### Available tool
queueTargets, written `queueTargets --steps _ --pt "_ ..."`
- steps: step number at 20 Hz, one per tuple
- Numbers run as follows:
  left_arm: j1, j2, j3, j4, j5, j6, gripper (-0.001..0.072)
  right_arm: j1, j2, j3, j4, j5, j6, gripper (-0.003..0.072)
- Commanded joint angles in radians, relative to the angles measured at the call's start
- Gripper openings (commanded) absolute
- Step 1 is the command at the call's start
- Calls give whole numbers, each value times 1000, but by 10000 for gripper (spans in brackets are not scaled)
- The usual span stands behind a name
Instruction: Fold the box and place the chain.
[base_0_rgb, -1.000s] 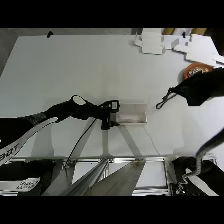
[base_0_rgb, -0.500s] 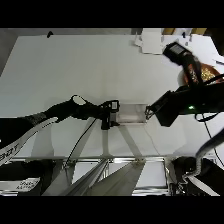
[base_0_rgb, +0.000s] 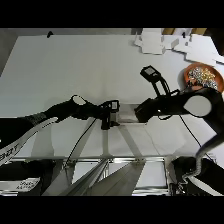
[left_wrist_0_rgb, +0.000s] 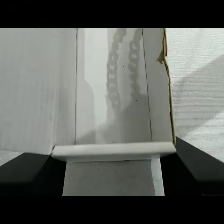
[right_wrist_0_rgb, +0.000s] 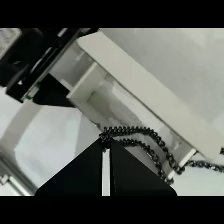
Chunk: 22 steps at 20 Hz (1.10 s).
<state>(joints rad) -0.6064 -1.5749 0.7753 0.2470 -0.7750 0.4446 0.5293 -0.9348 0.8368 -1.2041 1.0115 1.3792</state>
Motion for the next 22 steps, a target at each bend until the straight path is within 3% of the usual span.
queueTargets --steps 1,3,5,6,10,14,19,22 --pt "0 0 0 0 0 0 273 2 -111 -21 1 -56 -27 17" --pt "0 0 0 0 0 0 273 2 -162 -21 1 -57 -27 44" --pt "0 0 0 0 0 0 273 2 -170 -21 0 -26 -27 187" --pt "0 0 0 0 0 0 273 1 -165 -16 -3 -8 -42 202" --pt "0 0 0 0 0 0 273 -34 -86 63 -126 141 -23 198" --pt "0 0 0 0 0 0 273 -198 -42 74 -255 270 33 168" --pt "0 0 0 0 0 0 273 -377 -94 31 -265 191 61 171" --pt "0 0 0 0 0 0 273 -390 -179 -3 -254 154 64 232"
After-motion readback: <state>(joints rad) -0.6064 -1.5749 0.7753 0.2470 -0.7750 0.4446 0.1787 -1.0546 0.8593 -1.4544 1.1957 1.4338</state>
